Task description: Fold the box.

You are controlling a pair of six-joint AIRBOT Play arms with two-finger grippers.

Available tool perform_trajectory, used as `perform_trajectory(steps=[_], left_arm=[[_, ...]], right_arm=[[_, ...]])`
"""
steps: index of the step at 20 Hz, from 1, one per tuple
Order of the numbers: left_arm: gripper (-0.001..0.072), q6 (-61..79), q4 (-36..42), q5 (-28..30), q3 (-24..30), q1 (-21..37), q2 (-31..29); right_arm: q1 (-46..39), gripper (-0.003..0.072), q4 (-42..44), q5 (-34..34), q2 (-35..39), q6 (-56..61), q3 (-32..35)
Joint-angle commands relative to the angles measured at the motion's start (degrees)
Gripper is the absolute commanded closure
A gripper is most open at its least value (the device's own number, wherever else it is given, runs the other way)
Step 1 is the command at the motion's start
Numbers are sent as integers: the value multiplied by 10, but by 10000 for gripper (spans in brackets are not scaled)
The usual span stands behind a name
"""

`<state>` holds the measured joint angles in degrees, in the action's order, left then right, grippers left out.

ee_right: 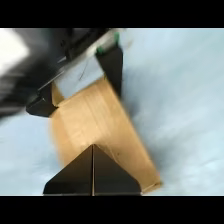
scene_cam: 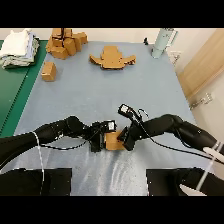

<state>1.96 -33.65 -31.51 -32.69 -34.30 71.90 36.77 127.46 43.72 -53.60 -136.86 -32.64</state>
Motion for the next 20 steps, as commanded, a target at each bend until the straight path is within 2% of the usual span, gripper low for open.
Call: perform_trajectory(steps=[1, 6, 10, 11, 13, 14, 16, 18, 20], left_arm=[[186, 0, 0, 0, 0, 0, 0], [186, 0, 0, 0, 0, 0, 0], [186, 0, 0, 0, 0, 0, 0], [186, 0, 0, 0, 0, 0, 0], [186, 0, 0, 0, 0, 0, 0], [186, 0, 0, 0, 0, 0, 0], [186, 0, 0, 0, 0, 0, 0], [186, 0, 0, 0, 0, 0, 0], [186, 0, 0, 0, 0, 0, 0]], right_arm=[[72, 682, -127, -103, 52, -3, 14], [141, 681, -278, -135, 53, -24, 18], [159, 677, -295, -133, 54, -22, 18], [159, 627, -295, -133, 53, -22, 18], [159, 433, -295, -133, 54, -22, 18], [159, 382, -295, -133, 54, -22, 18], [159, 377, -290, -132, 54, -23, 18], [167, 167, -275, -125, 54, -23, 18], [181, 161, -271, -114, 51, -23, 18]])
